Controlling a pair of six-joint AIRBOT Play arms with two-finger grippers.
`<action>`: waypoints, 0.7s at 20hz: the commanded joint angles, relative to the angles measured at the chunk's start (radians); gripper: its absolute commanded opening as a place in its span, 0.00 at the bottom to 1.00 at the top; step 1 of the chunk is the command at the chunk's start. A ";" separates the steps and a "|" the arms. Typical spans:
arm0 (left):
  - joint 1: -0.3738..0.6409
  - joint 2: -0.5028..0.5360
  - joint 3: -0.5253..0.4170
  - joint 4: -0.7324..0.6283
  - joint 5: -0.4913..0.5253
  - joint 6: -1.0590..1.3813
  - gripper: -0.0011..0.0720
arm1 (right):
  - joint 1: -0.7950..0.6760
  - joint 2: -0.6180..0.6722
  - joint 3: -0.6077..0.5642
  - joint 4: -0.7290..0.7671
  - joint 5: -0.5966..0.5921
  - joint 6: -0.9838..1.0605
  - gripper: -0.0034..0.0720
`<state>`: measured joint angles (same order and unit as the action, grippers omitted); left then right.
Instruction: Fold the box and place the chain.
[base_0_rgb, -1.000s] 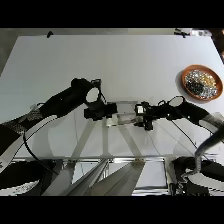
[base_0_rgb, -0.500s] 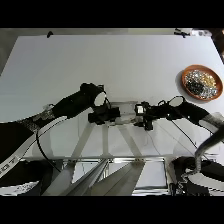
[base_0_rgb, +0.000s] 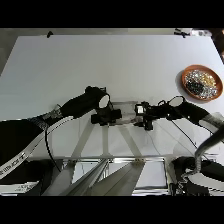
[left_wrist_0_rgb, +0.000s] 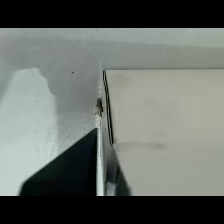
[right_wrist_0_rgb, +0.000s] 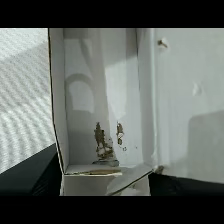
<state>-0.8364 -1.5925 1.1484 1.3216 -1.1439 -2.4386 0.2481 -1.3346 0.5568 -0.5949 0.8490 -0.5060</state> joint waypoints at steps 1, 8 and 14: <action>-0.001 -0.009 0.001 -0.001 0.007 0.018 0.05 | 0.000 0.000 0.000 0.000 0.000 0.000 0.58; -0.001 -0.009 0.001 -0.002 0.020 0.037 0.35 | 0.000 0.000 0.000 0.000 0.000 0.000 0.58; -0.002 -0.016 0.001 0.000 0.044 0.037 0.43 | 0.000 0.000 0.000 0.000 0.000 0.000 0.58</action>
<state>-0.8368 -1.6039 1.1488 1.3205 -1.1095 -2.4035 0.2481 -1.3346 0.5568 -0.5953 0.8490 -0.5053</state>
